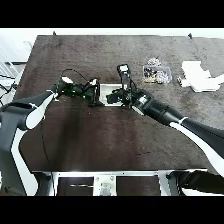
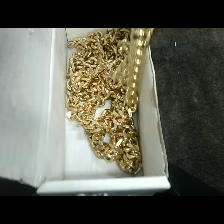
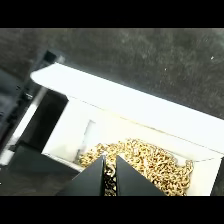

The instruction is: Fold the box and place the chain.

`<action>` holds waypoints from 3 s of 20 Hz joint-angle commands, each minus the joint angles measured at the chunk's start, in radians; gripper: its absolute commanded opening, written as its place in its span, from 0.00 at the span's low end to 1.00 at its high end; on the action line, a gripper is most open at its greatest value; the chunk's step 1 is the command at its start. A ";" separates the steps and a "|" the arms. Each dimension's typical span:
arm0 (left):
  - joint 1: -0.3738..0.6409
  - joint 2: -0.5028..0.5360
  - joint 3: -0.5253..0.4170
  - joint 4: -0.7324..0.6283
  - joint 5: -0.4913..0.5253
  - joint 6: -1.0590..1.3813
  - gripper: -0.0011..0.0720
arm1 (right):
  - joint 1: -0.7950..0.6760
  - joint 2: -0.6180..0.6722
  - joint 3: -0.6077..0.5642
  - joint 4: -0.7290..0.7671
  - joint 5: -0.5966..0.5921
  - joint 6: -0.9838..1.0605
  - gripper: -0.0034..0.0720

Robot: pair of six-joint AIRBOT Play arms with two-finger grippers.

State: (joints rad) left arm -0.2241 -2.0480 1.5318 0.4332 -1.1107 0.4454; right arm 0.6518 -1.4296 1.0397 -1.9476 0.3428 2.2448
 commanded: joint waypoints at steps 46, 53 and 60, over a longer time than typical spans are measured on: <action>0.000 -0.001 0.000 0.000 0.000 0.000 0.69 | -0.466 -0.303 0.416 1.298 0.796 -1.995 0.45; 0.000 -0.001 0.000 0.000 0.000 0.000 0.69 | -0.436 -0.303 0.422 1.292 0.820 -2.022 0.48; 0.000 -0.001 0.000 0.000 0.000 0.000 0.69 | -0.393 -0.304 0.436 1.246 0.783 -2.054 0.55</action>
State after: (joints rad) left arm -0.2245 -2.0480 1.5318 0.4332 -1.1110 0.4454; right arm 0.2440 -1.7325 1.4723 -0.6697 1.1534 0.2058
